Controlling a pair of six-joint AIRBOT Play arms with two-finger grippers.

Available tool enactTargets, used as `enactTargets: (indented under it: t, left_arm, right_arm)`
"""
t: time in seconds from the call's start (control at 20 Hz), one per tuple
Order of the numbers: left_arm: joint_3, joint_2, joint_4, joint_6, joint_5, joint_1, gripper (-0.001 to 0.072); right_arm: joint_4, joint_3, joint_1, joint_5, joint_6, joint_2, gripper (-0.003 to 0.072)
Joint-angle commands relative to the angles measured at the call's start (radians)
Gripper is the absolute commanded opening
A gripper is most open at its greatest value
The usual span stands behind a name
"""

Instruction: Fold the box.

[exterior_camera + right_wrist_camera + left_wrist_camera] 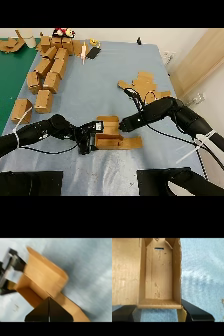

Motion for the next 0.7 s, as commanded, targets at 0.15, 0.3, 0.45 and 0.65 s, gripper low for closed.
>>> enactTargets:
  t: [0.15, 0.3, 0.45, 0.65]
  left_arm:
    - [0.000, 0.000, 0.001, 0.001, 0.001, 0.001, 0.0504]
    - [0.000, 0.000, 0.000, 0.001, 0.000, 0.000, 0.0504]
    - [0.000, 0.000, 0.001, 0.001, 0.002, 0.001, 0.0505]
    - [0.000, 0.000, 0.000, 0.001, 0.001, 0.000, 0.0504]
  right_arm:
    - [-0.280, -0.055, 0.002, -0.170, -0.125, 0.040, 0.0002]
    - [-0.299, -0.123, 0.032, -0.196, -0.133, 0.090, 0.0002]
    - [-0.295, -0.166, 0.079, -0.190, -0.237, 0.155, 0.0014]
    - [-0.269, -0.188, 0.105, -0.068, -0.334, 0.130, 0.0440]
